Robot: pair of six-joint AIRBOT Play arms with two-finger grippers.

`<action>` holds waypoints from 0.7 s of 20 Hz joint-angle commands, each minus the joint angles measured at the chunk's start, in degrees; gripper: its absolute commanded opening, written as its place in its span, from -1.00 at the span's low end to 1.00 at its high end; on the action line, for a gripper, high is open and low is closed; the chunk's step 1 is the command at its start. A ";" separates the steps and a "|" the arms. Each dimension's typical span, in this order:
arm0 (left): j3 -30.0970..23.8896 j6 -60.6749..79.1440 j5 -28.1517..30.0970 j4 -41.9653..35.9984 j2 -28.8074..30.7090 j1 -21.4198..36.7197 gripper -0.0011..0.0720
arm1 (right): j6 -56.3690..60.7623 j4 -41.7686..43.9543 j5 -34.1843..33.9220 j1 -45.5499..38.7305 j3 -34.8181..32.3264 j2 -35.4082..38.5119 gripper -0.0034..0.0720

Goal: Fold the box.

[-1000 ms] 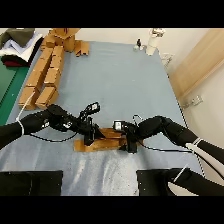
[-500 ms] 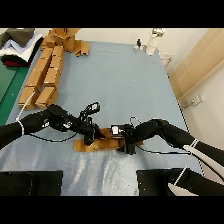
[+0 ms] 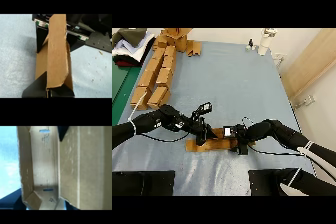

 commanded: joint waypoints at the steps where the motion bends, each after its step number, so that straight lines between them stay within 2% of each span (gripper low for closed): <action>1: 0.02 0.02 0.04 0.00 -0.02 0.04 -0.94 | 0.00 0.15 1.05 0.04 -1.14 0.13 0.51; 3: 0.02 0.00 0.02 0.00 -0.02 0.04 -0.94 | 0.00 0.09 1.29 0.04 -1.36 0.13 0.51; 4: 0.02 0.00 0.04 0.00 -0.02 0.04 -0.94 | 0.00 0.04 1.44 0.04 -1.42 0.13 0.41; 11: 0.02 0.00 0.04 0.00 -0.02 0.07 -0.94 | 0.00 1.36 -0.85 0.07 -1.42 0.15 0.41; 13: 0.02 0.02 0.04 0.00 -0.02 0.07 -0.94 | 0.00 1.62 -2.16 0.11 -1.42 0.31 0.22; 14: 0.02 0.00 0.02 0.00 -0.02 0.07 -0.94 | 0.00 1.57 -1.84 0.09 -1.42 0.39 0.20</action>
